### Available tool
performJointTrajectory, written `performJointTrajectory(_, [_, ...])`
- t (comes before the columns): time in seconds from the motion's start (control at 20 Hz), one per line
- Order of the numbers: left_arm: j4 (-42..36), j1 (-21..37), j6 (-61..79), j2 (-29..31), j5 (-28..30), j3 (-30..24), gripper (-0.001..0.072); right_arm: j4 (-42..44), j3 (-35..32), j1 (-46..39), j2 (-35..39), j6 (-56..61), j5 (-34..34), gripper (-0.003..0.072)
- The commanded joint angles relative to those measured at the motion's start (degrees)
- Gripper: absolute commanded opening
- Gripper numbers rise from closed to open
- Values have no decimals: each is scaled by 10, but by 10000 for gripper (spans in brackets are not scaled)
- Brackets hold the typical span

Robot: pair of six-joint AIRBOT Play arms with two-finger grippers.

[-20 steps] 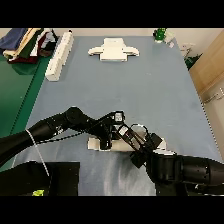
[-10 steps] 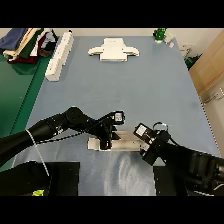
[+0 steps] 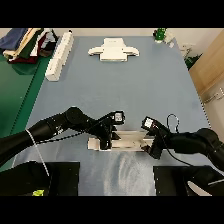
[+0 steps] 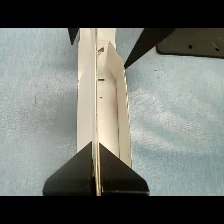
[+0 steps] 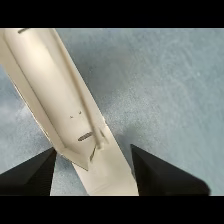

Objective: Fold the box.

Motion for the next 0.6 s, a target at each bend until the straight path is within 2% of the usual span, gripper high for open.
performJointTrajectory(0.0, [0,0,0,0,0,0,15,162,34,-101,-70,-250,-47,720])
performJointTrajectory(0.25, [0,0,0,0,0,0,15,163,69,-104,-165,-270,-53,720])
performJointTrajectory(0.55, [0,0,0,0,0,0,15,146,68,-104,-149,-271,-97,713])
